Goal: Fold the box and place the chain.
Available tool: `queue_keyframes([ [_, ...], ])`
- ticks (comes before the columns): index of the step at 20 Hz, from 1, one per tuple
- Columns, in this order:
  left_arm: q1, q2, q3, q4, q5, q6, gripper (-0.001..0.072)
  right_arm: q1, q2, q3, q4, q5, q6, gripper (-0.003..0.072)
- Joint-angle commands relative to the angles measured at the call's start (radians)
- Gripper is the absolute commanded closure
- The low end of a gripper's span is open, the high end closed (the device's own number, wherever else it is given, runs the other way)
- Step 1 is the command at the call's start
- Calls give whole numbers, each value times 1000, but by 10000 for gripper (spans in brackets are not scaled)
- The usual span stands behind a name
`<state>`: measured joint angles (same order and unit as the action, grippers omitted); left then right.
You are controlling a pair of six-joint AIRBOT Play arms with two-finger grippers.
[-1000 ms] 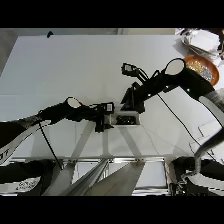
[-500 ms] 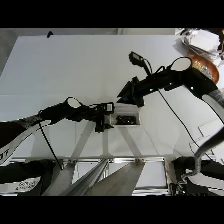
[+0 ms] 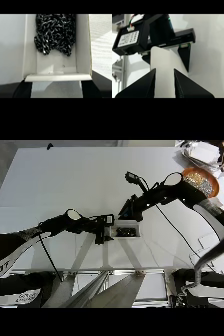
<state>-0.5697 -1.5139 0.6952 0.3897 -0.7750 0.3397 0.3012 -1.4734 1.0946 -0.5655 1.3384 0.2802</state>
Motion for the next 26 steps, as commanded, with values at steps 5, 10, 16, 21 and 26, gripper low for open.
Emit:
queue_keyframes([
  [5,1,1,0,0,0,0,499,16,3,-1,-66,53,6,381],
  [10,1,1,0,0,0,0,499,47,34,-3,-141,52,8,381],
  [16,1,1,0,0,0,0,499,94,36,-44,-196,2,11,381],
  [21,1,1,0,0,0,0,499,134,88,-78,-334,-127,76,362],
  [26,1,1,0,0,0,0,499,136,144,-98,-343,-143,84,344],
])
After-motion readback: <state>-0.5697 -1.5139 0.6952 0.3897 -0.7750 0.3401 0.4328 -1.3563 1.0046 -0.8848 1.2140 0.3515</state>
